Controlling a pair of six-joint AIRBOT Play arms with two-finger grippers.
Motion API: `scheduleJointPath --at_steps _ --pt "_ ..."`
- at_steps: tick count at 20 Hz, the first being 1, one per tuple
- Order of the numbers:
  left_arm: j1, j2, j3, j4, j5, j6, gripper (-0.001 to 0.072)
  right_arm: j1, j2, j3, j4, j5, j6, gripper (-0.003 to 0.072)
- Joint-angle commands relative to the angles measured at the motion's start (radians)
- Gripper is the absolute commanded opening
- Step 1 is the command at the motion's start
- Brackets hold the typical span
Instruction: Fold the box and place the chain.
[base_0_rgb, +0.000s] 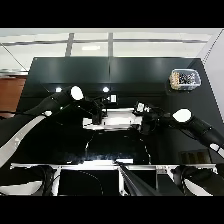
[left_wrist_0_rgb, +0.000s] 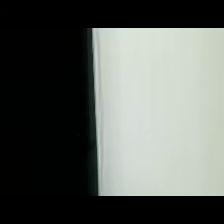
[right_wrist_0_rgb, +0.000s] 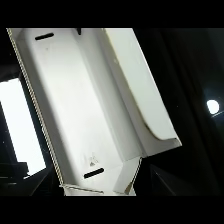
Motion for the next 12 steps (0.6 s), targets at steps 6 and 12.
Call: scheduleJointPath --at_steps 6,12 --pt "0.0 0.003 0.001 0.0 0.003 0.023 0.0027 -0.01 -0.048 0.001 0.145 0.013 -0.145 0.0701" --pt "0.0 0.004 0.001 -0.001 0.003 0.023 0.0027 -0.01 -0.083 0.003 0.148 0.093 -0.17 0.0701"
